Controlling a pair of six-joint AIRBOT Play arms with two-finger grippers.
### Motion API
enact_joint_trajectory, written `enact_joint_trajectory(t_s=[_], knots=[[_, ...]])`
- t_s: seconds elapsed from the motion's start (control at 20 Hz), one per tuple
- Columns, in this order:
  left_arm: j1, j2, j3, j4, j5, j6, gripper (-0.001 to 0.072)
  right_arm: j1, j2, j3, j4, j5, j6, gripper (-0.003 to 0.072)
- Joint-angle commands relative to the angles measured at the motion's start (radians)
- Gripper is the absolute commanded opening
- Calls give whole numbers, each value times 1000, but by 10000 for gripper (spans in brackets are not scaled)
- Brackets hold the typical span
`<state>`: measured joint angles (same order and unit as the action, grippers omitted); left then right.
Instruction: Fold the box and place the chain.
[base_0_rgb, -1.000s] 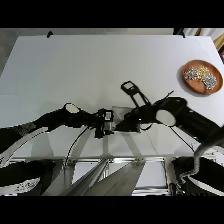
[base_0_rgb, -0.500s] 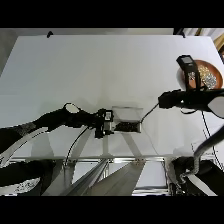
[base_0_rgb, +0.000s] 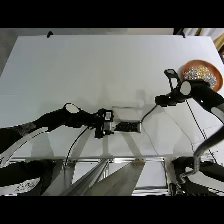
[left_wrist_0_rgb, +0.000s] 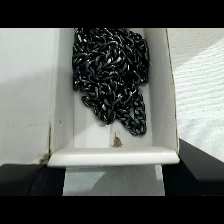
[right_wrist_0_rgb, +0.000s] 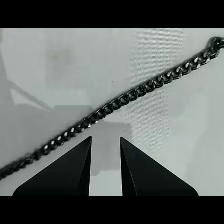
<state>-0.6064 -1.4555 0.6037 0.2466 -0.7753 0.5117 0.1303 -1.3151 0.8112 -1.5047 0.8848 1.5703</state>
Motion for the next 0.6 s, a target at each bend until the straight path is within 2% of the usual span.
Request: enact_joint_trajectory(t_s=[0.0,0.55], knots=[[0,0,0,0,0,0,273,-5,-64,0,-3,-54,-5,198],[0,0,0,0,0,0,273,21,-50,8,21,-81,-5,197]])
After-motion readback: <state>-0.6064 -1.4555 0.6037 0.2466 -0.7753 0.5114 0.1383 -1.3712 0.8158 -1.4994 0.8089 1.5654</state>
